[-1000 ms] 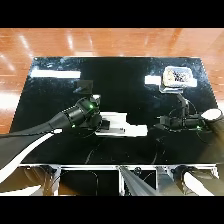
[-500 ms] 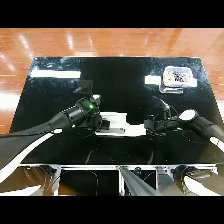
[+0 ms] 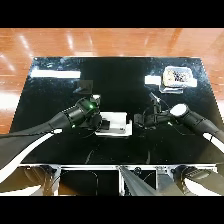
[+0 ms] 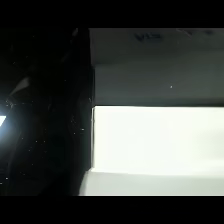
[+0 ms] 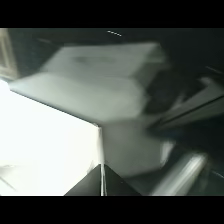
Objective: Fold the box and place the chain.
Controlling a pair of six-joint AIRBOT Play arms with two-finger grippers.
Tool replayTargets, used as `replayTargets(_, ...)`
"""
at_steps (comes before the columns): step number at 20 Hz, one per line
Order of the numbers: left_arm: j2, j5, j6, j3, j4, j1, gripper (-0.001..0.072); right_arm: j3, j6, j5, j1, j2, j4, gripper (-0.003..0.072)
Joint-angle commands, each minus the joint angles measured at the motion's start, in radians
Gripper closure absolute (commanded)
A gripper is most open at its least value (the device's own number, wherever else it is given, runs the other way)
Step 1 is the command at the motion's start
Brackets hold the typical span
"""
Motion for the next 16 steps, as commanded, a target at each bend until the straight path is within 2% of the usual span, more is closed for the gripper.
replayTargets(1, 0.0, -0.009, -0.002, 0.0, -0.002, 0.0, 0.0686, 0.044, 0.0, 0.042, 0.009, -0.002, -0.003, 0.0655)
replayTargets(5, 0.0, -0.01, -0.002, 0.0, -0.002, 0.0, 0.0686, 0.044, -0.016, 0.064, 0.015, -0.002, -0.023, 0.0653)
replayTargets(6, 0.0, -0.01, -0.002, 0.0, -0.002, 0.0, 0.0686, 0.044, -0.022, 0.06, 0.022, -0.002, -0.021, 0.0631)
replayTargets(7, 0.0, -0.009, -0.002, 0.0, -0.003, 0.0, 0.0686, 0.044, -0.023, 0.058, 0.028, -0.002, -0.021, 0.0288)
replayTargets(8, 0.0, -0.01, -0.002, 0.0, -0.003, 0.0, 0.0686, 0.044, -0.023, 0.056, 0.039, -0.002, -0.016, -0.0005)
replayTargets(9, 0.0, -0.01, -0.002, 0.0, -0.003, 0.0, 0.0686, 0.044, -0.031, 0.056, 0.048, -0.002, -0.003, 0.0013)
replayTargets(10, 0.0, -0.011, -0.002, 0.0, -0.003, 0.0, 0.0686, 0.044, -0.058, 0.055, 0.055, -0.002, 0.035, 0.014)
replayTargets(11, 0.0, -0.011, -0.002, 0.0, -0.005, 0.0, 0.0686, 0.044, -0.075, 0.043, 0.059, -0.002, 0.08, 0.0363)
replayTargets(12, 0.0, -0.012, -0.002, 0.0, -0.006, 0.0, 0.0686, 0.044, -0.074, 0.015, 0.06, -0.002, 0.122, 0.0537)
replayTargets(15, 0.0, -0.011, -0.002, 0.0, -0.006, -0.001, 0.0686, 0.044, -0.085, -0.026, 0.06, -0.002, 0.174, 0.0525)
replayTargets(16, 0.0, -0.011, -0.002, 0.0, -0.006, -0.001, 0.0686, 0.044, -0.092, -0.022, 0.06, -0.002, 0.156, 0.0245)
